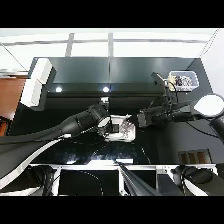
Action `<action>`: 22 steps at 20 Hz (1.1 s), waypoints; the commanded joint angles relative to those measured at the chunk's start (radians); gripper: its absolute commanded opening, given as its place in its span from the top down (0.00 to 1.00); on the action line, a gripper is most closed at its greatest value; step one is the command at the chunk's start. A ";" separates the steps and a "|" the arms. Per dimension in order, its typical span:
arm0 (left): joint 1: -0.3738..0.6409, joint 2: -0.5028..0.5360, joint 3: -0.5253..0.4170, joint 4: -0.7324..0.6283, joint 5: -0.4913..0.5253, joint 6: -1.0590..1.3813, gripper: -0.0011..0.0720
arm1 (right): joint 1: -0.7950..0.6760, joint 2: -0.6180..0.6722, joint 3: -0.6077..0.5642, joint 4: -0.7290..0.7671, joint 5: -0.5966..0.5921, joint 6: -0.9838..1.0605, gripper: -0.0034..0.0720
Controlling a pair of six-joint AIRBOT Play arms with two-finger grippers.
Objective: Fold the box and place the chain.
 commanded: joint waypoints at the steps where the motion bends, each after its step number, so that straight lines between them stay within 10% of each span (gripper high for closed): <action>1: 0.000 0.000 0.000 0.000 0.000 0.000 0.95 | 0.011 -0.033 -0.015 -0.142 0.011 0.046 0.94; 9: 0.000 0.000 0.000 0.000 0.001 0.002 0.95 | 0.119 -0.090 -0.044 -0.136 -0.109 0.050 0.93; 11: 0.001 0.000 0.000 0.003 0.003 0.008 0.95 | 0.116 -0.095 -0.042 -0.156 -0.114 0.050 0.41; 19: 0.005 0.000 0.002 0.005 -0.004 -0.061 0.92 | -0.271 0.092 0.037 -0.325 0.116 0.043 0.41; 21: 0.007 0.001 0.016 0.003 -0.016 -0.090 0.28 | -0.332 0.108 0.037 -0.333 0.158 0.038 0.41; 22: 0.008 0.001 0.034 0.004 -0.027 -0.085 0.22 | -0.346 0.108 0.037 -0.338 0.167 0.038 0.41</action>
